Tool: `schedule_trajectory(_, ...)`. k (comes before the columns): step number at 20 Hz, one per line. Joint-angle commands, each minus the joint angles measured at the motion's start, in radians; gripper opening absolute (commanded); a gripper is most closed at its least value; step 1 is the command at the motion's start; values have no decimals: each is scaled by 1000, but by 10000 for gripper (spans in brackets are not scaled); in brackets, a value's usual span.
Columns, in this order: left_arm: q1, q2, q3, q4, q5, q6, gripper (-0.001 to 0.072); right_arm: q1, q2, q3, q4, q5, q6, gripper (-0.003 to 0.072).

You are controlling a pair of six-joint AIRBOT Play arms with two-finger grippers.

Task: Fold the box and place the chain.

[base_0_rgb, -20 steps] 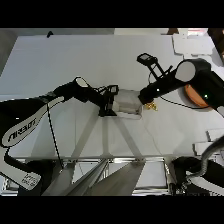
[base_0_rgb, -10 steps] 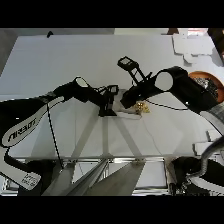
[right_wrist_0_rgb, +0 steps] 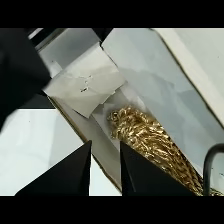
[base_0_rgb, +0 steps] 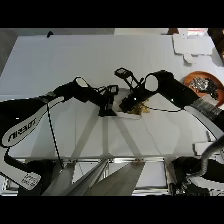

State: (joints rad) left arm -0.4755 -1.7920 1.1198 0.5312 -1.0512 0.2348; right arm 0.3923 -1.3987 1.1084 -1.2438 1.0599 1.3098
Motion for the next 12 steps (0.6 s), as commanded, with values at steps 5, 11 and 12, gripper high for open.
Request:
schedule_trajectory(5,0,0,0,0,0,0,274,-8,140,1,-49,23,-51,202)
schedule_trajectory(11,0,0,0,0,0,0,274,-207,329,-2,-60,167,-325,249)
schedule_trajectory(12,0,0,0,0,0,0,274,-249,332,-10,-58,198,-377,253)
